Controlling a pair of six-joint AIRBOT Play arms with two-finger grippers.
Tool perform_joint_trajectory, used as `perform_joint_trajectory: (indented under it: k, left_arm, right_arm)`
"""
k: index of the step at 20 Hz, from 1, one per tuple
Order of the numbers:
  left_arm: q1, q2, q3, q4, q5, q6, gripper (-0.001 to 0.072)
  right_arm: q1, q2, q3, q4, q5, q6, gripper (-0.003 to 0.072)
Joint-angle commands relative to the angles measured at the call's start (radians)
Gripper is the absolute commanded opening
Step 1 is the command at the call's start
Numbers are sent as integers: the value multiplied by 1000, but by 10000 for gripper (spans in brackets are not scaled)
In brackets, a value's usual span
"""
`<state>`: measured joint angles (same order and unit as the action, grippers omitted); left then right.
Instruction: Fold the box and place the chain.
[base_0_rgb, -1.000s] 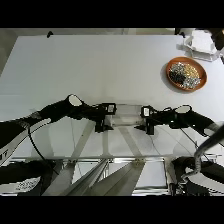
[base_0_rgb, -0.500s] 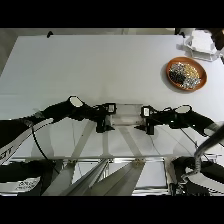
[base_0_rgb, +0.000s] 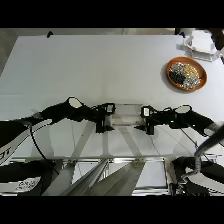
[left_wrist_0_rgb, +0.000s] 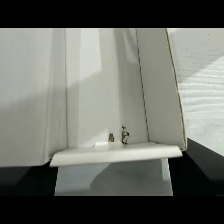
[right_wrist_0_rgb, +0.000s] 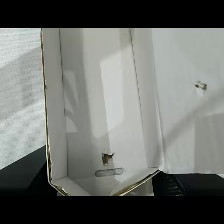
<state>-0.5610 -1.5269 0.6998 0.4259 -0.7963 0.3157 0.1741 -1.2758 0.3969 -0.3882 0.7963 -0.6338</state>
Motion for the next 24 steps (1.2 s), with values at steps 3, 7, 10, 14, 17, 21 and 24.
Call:
perform_joint_trajectory:
  k: [3,7,10,14,17,21,24]
  left_arm:
    - [8,4,-5,-3,-2,-1,692]
    - [8,4,-5,-3,0,-1,688]
    - [8,3,-5,-3,0,-2,598]
    - [8,3,-5,-3,5,-2,502]
    - [6,3,-5,-3,12,-5,384]
    - [5,3,-5,-2,15,-8,312]
    - [5,3,-5,-2,14,-8,316]
  right_arm:
    - [0,0,0,0,0,0,343]
    - [0,0,0,0,0,0,343]
    - [0,0,0,0,0,0,343]
    - [0,0,0,0,0,0,343]
    - [0,0,0,0,0,0,343]
    - [0,0,0,0,0,0,343]
    - [0,0,0,0,0,0,343]
